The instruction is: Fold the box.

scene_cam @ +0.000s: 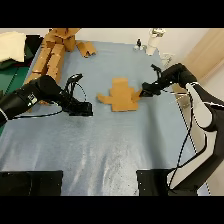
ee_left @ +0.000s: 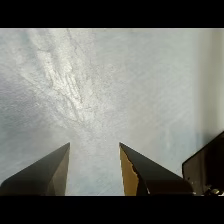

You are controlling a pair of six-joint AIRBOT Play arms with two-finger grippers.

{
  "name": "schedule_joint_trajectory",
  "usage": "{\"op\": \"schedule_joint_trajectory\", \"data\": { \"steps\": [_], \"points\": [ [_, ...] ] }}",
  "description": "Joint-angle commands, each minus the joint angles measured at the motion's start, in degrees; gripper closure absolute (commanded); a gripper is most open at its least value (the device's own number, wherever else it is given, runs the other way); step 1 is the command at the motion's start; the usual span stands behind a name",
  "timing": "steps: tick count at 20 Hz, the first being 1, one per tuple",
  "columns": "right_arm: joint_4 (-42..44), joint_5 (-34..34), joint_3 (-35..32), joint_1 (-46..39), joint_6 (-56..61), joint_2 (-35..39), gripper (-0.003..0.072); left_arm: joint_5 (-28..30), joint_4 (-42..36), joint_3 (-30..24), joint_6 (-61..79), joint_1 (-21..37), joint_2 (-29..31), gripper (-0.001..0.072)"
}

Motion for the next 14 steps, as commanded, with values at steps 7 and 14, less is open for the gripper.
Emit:
{"op": "schedule_joint_trajectory", "data": {
  "steps": [7,14],
  "points": [
    [-1.1,13.0,-41.7,17.1,17.4,30.9,0.0687,-3.3,0.1,0.2,6.7,3.1,0.3,0.0213],
    [-10.8,16.6,-52.6,21.0,21.7,39.3,0.0387,-5.3,0.1,0.2,7.8,3.1,0.3,0.0213]
  ]
}}
